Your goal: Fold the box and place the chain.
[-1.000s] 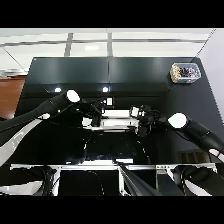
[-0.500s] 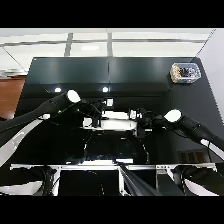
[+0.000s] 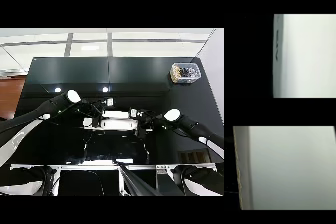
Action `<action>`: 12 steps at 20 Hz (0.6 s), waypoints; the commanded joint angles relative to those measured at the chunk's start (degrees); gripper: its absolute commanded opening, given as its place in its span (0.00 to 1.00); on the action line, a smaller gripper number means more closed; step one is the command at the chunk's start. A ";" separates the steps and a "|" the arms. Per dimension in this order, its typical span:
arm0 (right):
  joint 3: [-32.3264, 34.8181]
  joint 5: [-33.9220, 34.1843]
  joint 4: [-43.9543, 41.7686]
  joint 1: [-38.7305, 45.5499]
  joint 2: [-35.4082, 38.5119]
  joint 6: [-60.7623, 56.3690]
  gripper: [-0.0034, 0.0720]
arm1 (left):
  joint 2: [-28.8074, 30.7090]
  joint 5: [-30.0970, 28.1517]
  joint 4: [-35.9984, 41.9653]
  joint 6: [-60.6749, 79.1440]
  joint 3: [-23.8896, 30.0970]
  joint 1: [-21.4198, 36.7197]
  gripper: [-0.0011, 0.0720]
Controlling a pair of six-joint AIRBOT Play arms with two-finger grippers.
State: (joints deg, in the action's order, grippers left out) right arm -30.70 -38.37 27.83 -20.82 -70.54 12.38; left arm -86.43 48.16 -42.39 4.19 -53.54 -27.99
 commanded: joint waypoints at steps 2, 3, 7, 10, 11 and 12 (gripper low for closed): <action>-0.04 -0.24 -0.11 0.90 -0.46 1.01 0.95 | -0.02 0.20 -0.20 0.11 0.02 0.02 0.05; -0.04 -0.20 -0.11 0.70 -0.48 2.05 0.95 | -0.02 0.20 -0.20 0.11 0.02 0.02 0.05; -0.07 -0.02 -0.11 0.55 -1.36 3.13 0.94 | -0.02 0.13 -0.20 0.11 0.02 0.02 0.05; -0.07 0.07 0.17 0.39 -1.38 3.15 0.94 | -0.02 0.13 -0.20 0.11 0.02 0.02 0.05; -0.07 0.33 0.28 0.17 -1.38 3.08 0.94 | -0.02 0.13 -0.20 0.11 0.02 0.02 0.05; -0.07 0.98 0.83 -0.37 -1.40 2.64 0.94 | -0.02 0.13 -0.20 0.11 0.02 0.02 0.05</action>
State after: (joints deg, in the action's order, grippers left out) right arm -30.70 -38.17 28.01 -20.58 -71.83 15.20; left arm -86.43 48.38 -42.61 4.29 -53.54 -27.99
